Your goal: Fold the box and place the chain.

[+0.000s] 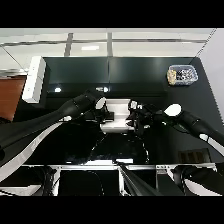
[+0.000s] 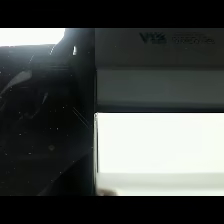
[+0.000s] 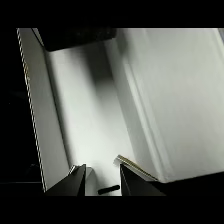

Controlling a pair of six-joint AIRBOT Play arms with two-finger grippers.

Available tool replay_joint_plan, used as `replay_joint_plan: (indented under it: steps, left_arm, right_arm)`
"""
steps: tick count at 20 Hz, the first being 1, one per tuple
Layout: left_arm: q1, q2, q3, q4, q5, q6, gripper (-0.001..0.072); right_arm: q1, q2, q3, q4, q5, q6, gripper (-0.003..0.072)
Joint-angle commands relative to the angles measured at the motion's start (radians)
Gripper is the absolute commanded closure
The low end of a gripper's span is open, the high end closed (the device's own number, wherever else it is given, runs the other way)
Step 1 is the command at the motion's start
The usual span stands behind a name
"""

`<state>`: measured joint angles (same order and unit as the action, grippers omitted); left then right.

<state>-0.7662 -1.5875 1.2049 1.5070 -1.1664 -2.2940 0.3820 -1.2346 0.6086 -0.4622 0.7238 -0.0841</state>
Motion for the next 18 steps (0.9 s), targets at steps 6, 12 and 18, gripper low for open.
replay_joint_plan:
  steps: [6,12,18]
  left_arm:
    - [0.000,0.001,0.000,-0.004,0.004,0.001,0.0686]
    - [-0.001,0.001,0.000,-0.005,0.003,0.001,0.0685]
    - [-0.001,0.000,0.000,-0.004,0.003,0.001,0.0685]
  right_arm:
    - [0.008,-0.035,0.000,-0.011,0.006,0.003,0.0258]
    - [0.004,-0.031,0.000,-0.014,0.010,0.095,0.0635]
    - [-0.258,0.195,0.105,-0.439,0.177,0.961,0.0673]
